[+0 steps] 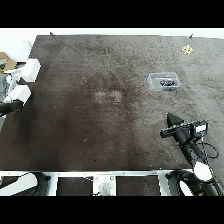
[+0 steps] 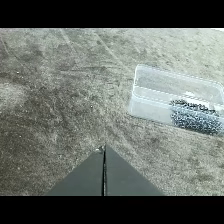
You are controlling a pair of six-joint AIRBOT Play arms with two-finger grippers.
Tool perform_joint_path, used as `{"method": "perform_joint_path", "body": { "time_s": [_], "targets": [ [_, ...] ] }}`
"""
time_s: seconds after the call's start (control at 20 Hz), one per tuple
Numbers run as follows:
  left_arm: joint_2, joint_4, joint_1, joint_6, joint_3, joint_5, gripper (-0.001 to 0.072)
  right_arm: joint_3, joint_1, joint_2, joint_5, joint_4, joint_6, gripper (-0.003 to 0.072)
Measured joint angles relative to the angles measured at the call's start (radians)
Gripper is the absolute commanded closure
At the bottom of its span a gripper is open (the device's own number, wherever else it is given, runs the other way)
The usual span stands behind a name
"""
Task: Fold the box and place the chain.
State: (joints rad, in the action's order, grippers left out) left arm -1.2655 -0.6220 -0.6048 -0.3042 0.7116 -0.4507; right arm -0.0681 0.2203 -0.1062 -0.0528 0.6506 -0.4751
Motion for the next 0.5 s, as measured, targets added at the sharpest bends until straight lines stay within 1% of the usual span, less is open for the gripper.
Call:
{"method": "perform_joint_path", "body": {
  "time_s": [0.1, 0.25, 0.5],
  "targets": [
    [-0.029, 0.011, 0.011, 0.016, 0.023, 0.039, 0.0704, 0.0, 0.0, 0.0, 0.0, 0.0, 0.0, 0.0682],
    [-0.076, 0.01, 0.023, 0.028, 0.071, 0.034, 0.0704, 0.0, 0.0, 0.0, 0.0, 0.0, 0.0, 0.0682],
    [-0.144, -0.075, 0.018, -0.035, 0.148, -0.02, 0.0704, 0.0, 0.0, 0.0, 0.0, 0.0, 0.0, 0.0682]
  ]
}}
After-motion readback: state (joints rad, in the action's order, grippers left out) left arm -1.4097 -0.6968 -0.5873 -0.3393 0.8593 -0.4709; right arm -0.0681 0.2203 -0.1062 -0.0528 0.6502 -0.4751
